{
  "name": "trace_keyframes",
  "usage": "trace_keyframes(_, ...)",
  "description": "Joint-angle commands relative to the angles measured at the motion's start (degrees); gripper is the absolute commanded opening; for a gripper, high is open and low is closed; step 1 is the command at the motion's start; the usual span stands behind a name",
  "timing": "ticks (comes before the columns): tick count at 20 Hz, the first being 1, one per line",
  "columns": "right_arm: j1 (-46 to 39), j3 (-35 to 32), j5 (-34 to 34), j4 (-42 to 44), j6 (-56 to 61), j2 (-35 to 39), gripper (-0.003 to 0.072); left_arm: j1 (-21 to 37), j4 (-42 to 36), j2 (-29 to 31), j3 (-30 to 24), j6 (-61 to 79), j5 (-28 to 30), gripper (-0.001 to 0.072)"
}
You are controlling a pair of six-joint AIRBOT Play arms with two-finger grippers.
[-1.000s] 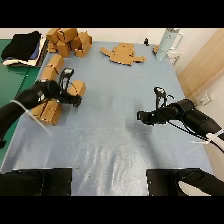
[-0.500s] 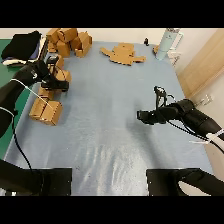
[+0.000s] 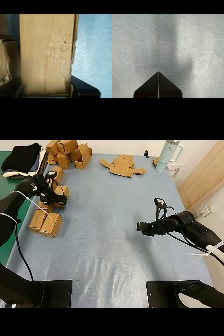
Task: Fold the box.
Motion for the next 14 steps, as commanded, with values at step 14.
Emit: trace_keyframes(14, 0.0, 0.0, 0.2, 0.0, 0.0, 0.0, 0.0005, 0.1, 3.7, -0.3, 1.4, 0.2, -5.9, 0.0698)
